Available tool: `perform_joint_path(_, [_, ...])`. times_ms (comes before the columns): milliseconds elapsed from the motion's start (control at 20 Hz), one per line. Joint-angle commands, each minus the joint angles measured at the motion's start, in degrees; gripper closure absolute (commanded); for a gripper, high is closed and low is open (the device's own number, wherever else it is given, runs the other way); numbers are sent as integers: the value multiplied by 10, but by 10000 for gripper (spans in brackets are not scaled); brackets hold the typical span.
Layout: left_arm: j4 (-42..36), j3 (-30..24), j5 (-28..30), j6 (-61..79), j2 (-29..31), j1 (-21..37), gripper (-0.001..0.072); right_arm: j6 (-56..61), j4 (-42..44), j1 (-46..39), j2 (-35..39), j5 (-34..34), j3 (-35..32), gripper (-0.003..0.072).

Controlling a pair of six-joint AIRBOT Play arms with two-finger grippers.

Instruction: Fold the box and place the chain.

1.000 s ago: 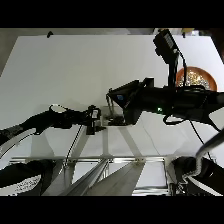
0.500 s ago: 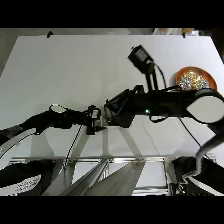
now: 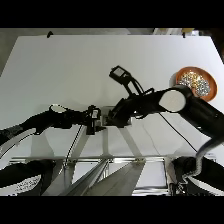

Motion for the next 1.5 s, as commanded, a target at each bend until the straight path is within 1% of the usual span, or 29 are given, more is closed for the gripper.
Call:
perform_joint_path(0, [0, 0, 0, 0, 0, 0, 571, 58, -79, 0, -47, 43, 0, 582])
perform_joint_path(100, [0, 0, 0, 0, 0, 0, 571, 73, -116, 0, -58, 47, 0, 581])
perform_joint_path(200, [0, 0, 0, 0, 0, 0, 571, 72, -112, -8, -56, 64, 7, 577])
perform_joint_path(250, [0, 0, 0, 0, 0, 0, 571, 72, -106, -15, -55, 98, 22, 576])
perform_joint_path(350, [0, 0, 0, 0, 0, 0, 571, 49, -106, -28, -54, 177, 74, 576])
perform_joint_path(400, [0, 0, 0, 0, 0, 0, 571, 30, -106, -39, -54, 196, 104, 576])
perform_joint_path(450, [0, 0, 0, 0, 0, 0, 571, 14, -105, -54, -54, 199, 131, 576])
perform_joint_path(550, [0, 0, 0, 0, 0, 0, 571, -25, -104, -87, -56, 160, 158, 576])
perform_joint_path(650, [0, 0, 0, 0, 0, 0, 571, -89, -97, -124, -69, 104, 160, 575])
perform_joint_path(700, [0, 0, 0, 0, 0, 0, 571, -133, -94, -140, -86, 98, 160, 574])
perform_joint_path(800, [0, 0, 0, 0, 0, 0, 571, -180, -92, -154, -132, 113, 160, 572])
perform_joint_path(900, [0, 0, 0, 0, 0, 0, 571, -214, -65, -150, -175, 165, 160, 575])
perform_joint_path(950, [0, 0, 0, 0, 0, 0, 571, -236, -49, -143, -186, 195, 160, 602])
perform_joint_path(1000, [0, 0, 0, 0, 0, 0, 571, -266, -35, -133, -187, 204, 160, 672])
perform_joint_path(1150, [0, 0, 0, 0, 0, 0, 571, -290, -5, -116, -159, 188, 160, 672])
perform_joint_path(1450, [0, 0, 0, 0, 0, 0, 571, -288, -7, -116, -67, 210, 160, 672])
